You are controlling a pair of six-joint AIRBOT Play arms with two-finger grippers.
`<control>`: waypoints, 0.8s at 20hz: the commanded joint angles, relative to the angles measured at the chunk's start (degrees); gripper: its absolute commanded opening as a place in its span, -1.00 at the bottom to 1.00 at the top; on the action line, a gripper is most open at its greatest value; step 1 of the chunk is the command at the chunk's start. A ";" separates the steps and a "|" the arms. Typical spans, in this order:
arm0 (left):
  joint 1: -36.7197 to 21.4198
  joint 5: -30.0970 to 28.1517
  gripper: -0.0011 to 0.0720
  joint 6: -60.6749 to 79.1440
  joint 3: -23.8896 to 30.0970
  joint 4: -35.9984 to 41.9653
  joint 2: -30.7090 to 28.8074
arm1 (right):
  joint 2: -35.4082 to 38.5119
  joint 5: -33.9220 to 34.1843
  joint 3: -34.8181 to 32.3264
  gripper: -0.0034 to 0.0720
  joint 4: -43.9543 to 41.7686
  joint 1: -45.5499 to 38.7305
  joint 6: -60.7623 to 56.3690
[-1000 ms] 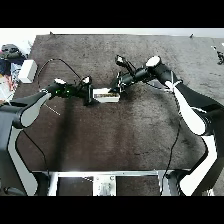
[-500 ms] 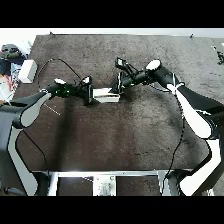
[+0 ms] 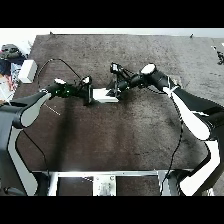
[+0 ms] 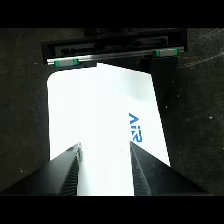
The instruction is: Fold the box and place the chain.
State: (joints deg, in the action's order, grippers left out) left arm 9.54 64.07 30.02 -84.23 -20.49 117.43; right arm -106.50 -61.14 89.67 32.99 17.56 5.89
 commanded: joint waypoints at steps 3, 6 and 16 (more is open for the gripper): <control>-0.07 -0.02 -0.02 0.02 -0.04 -0.02 0.02 | 0.02 -1.20 -0.28 0.06 0.66 0.11 1.44; -0.07 0.00 -0.02 0.02 -0.04 0.00 0.02 | 0.96 -6.05 -0.31 -0.15 0.63 -0.61 -2.54; -0.07 0.00 -0.02 0.04 -0.04 0.00 0.04 | 3.87 4.00 -7.34 0.33 -4.94 -0.79 5.09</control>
State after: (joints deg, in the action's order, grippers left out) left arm 9.54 64.07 30.02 -84.23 -20.49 117.43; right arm -102.74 -58.15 83.13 30.22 16.53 8.25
